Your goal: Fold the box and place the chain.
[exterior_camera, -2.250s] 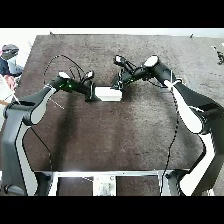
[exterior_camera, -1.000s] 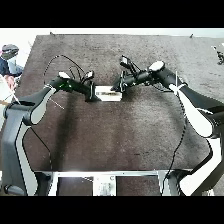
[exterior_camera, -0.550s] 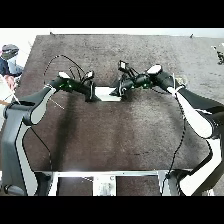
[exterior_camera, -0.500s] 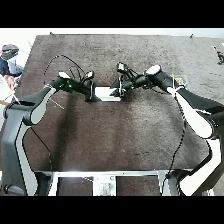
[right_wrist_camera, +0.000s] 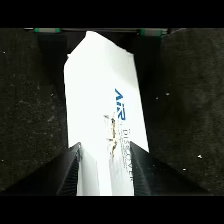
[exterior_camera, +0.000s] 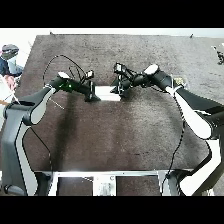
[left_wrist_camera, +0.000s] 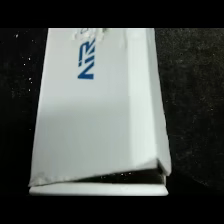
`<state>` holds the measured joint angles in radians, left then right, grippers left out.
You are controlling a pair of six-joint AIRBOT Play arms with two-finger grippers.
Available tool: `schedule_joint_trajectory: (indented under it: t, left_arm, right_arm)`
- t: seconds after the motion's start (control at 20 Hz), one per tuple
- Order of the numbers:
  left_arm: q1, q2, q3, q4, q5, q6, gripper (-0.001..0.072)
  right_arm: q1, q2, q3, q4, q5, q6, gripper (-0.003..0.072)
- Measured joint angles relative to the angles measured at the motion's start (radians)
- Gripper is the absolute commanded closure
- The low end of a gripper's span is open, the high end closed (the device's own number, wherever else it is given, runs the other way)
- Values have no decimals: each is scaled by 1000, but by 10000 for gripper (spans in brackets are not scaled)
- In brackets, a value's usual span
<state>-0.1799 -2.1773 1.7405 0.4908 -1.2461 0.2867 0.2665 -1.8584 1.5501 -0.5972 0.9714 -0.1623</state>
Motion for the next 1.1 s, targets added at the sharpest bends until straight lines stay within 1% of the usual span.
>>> schedule_joint_trajectory:
  t: [0.9,1.1]
  left_arm:
    - [-1,0,0,0,-3,2,241]
    - [-1,0,0,2,-4,3,240]
  right_arm:
    - [0,0,9,-29,5,5,344]
    - [0,1,-14,-37,9,8,345]
